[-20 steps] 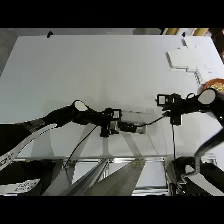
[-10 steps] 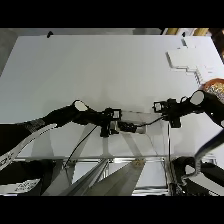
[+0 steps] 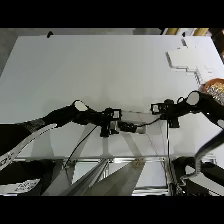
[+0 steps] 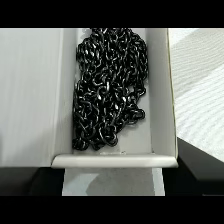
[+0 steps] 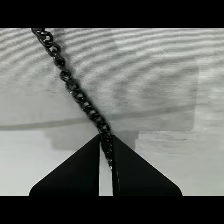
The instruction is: Fold the box and place the chain.
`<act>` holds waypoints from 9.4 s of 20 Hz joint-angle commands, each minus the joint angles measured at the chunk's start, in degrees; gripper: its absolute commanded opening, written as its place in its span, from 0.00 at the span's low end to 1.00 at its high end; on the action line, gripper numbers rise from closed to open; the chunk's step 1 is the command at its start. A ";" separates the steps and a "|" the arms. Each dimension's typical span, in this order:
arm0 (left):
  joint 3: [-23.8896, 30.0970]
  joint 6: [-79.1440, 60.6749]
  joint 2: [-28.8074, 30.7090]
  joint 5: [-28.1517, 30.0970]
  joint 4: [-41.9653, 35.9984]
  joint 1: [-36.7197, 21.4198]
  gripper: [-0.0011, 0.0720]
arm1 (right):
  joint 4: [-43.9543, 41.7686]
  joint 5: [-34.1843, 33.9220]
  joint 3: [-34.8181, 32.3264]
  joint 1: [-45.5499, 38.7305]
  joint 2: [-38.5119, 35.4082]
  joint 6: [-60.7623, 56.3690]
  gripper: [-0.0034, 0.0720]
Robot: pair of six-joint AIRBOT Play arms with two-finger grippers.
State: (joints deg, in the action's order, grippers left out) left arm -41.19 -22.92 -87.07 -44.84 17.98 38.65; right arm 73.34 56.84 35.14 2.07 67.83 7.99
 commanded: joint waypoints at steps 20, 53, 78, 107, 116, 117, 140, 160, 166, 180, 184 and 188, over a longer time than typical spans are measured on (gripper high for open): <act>-0.02 -0.02 0.02 0.02 0.02 0.00 0.55 | -41.48 2.84 -4.09 12.55 -28.79 -11.06 0.07; -0.02 -0.02 0.02 0.02 0.02 0.00 0.55 | -1.20 1.01 1.46 -2.29 -1.90 -3.87 0.31; -0.02 -0.02 0.02 0.02 0.02 0.00 0.55 | -5.27 11.89 -1.62 -1.36 -16.70 -3.65 0.06; -0.02 -0.02 0.02 0.02 0.00 0.00 0.55 | -20.92 0.37 -0.76 18.58 -21.79 -13.55 0.32; -0.02 -0.02 0.02 0.02 0.02 0.00 0.55 | -7.08 14.14 -2.23 -1.79 -26.21 -8.94 0.17; -0.02 -0.02 0.02 0.02 0.02 0.00 0.55 | -8.07 12.70 -3.76 -1.77 -25.33 -8.92 0.18; -0.02 -0.02 0.02 0.02 0.02 0.00 0.55 | -24.13 -5.22 -14.08 8.63 -15.96 -2.36 0.24; -0.02 -0.02 0.02 0.02 0.00 0.00 0.55 | -48.85 -2.69 -14.05 13.05 -33.64 -18.29 0.07; -0.02 -0.02 0.02 0.02 0.00 0.00 0.55 | -47.95 -17.46 -10.67 26.95 -19.91 -21.88 0.07; -0.02 -0.02 0.02 0.00 0.00 0.00 0.55 | -10.43 -4.44 15.52 24.70 -14.60 -39.54 0.09; -0.02 -0.02 0.02 0.02 0.02 0.00 0.55 | -10.16 0.09 15.45 18.18 -7.93 -39.67 0.07; -0.02 -0.02 0.02 0.02 0.02 0.00 0.55 | -10.86 3.08 12.39 19.98 -5.81 -38.10 0.14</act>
State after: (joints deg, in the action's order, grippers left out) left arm -41.19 -22.94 -87.07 -44.82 17.98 38.65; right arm 62.37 57.58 48.93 21.96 60.40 -31.33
